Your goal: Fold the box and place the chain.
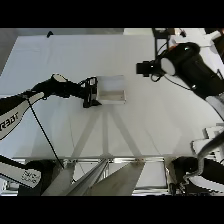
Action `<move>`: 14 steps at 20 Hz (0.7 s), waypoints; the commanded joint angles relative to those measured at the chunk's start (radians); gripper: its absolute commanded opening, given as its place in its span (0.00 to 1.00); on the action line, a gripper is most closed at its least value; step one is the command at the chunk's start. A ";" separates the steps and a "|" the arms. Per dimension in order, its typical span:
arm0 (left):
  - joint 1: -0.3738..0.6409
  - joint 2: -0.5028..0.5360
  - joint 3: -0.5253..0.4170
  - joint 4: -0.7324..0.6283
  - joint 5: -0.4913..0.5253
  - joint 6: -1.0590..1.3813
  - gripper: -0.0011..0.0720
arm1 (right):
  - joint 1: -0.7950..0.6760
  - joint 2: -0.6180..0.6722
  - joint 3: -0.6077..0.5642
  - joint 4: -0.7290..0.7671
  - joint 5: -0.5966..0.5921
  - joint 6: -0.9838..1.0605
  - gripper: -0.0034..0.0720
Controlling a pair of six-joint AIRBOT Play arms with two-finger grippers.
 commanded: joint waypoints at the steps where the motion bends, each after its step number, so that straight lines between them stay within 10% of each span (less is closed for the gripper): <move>1: 0.000 0.000 0.000 0.000 0.000 0.000 0.56 | -0.192 0.008 0.000 -0.029 -0.017 -0.150 0.42; 14: 0.000 0.000 0.000 0.000 0.000 0.000 0.56 | -0.631 -0.299 0.140 -0.010 -0.169 -0.531 0.40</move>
